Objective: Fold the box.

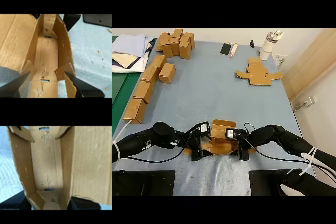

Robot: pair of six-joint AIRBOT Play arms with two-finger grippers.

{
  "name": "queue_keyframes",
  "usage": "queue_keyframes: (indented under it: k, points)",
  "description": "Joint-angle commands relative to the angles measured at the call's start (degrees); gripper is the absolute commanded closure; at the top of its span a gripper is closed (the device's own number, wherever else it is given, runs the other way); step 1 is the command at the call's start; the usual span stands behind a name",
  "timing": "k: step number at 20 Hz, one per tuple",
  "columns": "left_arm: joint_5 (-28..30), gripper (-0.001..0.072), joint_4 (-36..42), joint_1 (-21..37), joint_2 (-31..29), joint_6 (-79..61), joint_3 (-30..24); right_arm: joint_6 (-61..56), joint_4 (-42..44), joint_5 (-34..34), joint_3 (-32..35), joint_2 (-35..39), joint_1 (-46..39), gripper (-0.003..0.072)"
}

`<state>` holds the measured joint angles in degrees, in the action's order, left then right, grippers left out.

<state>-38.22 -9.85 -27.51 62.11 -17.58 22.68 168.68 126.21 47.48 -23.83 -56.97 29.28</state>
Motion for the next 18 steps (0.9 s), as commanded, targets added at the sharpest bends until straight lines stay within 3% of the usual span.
queue_keyframes:
  k: [1, 4, 5, 6, 7, 9, 12, 18]
  points:
    - [0.1, 0.0031, 0.0, 0.0, 0.0, 0.0, 0.0, 0.0, 0.0, 0.0, 0.0, 0.0, 0.0, 0.0184]
    - [0.2, 0.0039, 0.0, 0.0, 0.0, 0.1, 0.0, 0.0, 0.0, 0.0, 0.0, 0.0, 0.0, 0.0184]
    - [0.2, 0.0262, -0.1, 0.0, 0.0, 0.7, 0.0, 0.0, 0.0, 0.0, 0.0, 0.0, 0.0, 0.0184]
    - [0.2, 0.0599, -0.9, 0.0, 0.0, 0.7, 0.0, 0.0, 0.0, 0.0, 0.0, 0.0, 0.0, 0.0184]
    - [0.3, 0.0697, -2.4, 0.0, -0.1, 1.6, 0.1, 0.0, 0.0, 0.0, 0.0, 0.0, 0.0, 0.0184]
    - [1.8, 0.0697, -7.5, 0.1, -1.0, 11.4, 0.1, 0.0, 0.0, 0.0, 0.0, 0.0, 0.0, 0.0184]
    - [1.6, 0.0697, -23.7, 0.1, -6.6, 34.7, 0.1, 0.0, 0.0, 0.0, 0.0, 0.0, 0.0, 0.0184]
    - [1.5, 0.0698, -45.2, 0.1, -27.2, 86.9, 0.1, 0.0, 0.0, 0.0, 0.0, 0.0, 0.0, 0.0184]
